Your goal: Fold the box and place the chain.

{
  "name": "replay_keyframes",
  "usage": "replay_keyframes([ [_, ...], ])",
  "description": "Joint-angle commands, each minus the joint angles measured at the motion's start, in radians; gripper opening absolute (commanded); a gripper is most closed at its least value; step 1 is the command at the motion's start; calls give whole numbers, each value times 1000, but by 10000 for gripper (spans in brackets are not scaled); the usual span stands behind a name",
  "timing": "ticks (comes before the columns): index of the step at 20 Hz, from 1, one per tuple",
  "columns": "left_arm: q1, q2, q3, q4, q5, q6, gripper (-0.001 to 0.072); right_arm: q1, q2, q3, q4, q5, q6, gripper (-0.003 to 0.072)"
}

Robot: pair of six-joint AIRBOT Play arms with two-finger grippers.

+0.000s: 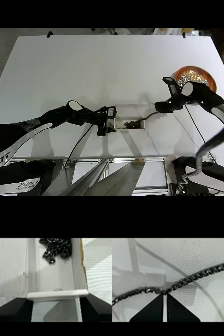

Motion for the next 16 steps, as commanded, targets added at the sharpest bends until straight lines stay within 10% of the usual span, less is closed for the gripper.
replay_keyframes([
  [1, 0, 0, 0, 0, 0, 0, 331, 24, 95, 1, 2, 36, -4, 11],
  [8, 0, 0, 0, 0, 0, 0, 331, 189, 377, 1, 55, 182, -4, 11],
  [16, 0, 0, 0, 0, 0, 0, 331, 406, 476, 1, 280, 84, -3, 11],
])
